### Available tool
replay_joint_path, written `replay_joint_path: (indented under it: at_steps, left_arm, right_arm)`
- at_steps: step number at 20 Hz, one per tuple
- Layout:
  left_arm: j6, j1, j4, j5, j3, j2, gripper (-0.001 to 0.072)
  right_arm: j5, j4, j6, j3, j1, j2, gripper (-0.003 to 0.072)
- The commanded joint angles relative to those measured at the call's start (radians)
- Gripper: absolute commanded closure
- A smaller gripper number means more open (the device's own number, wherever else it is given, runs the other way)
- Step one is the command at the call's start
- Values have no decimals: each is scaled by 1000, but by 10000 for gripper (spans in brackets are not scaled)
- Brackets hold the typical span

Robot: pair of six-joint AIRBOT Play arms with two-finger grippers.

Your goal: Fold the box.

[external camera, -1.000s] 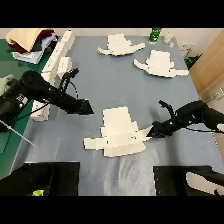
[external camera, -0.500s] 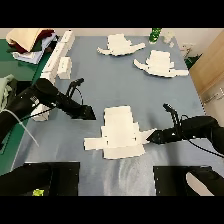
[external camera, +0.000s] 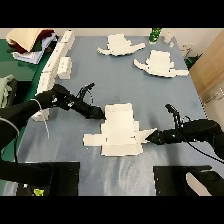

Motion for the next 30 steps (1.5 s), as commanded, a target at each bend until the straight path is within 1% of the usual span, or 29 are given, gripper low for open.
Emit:
replay_joint_path:
  at_steps: [1,4,7,10,15,17,18,19,23,26,27,28,29,30]
  left_arm:
    - [74,1,-83,-24,75,-104,189]
    - [77,-1,-93,-84,146,-177,189]
    - [114,-2,-119,-158,192,-228,189]
    - [149,-16,-132,-203,220,-248,189]
    - [150,-58,-125,-334,244,-280,189]
    - [155,-75,-125,-333,246,-283,190]
    - [159,-79,-126,-330,249,-283,285]
    - [169,-80,-125,-330,256,-283,412]
    - [171,-80,-122,-331,296,-283,416]
    - [169,-80,-87,-343,302,-283,418]
    - [166,-80,-68,-350,302,-283,486]
    - [166,-80,-49,-353,302,-283,646]
    - [167,-81,-45,-352,302,-283,676]
    - [168,-81,-47,-352,303,-283,676]
  right_arm:
    - [0,7,8,-2,1,3,687]
    - [0,7,11,-2,1,1,686]
    - [1,7,20,-2,1,1,687]
    - [2,7,20,-2,1,1,686]
    - [2,7,20,-2,1,1,686]
    - [3,7,20,-2,1,1,686]
    - [2,7,20,-2,1,1,686]
    - [2,7,20,-2,1,1,686]
    - [2,6,20,-2,1,1,686]
    - [3,3,19,-2,1,1,686]
    - [3,2,19,-2,1,1,686]
    - [3,2,18,-2,1,1,686]
    - [3,2,17,-2,1,1,686]
    - [4,2,16,-2,1,1,686]
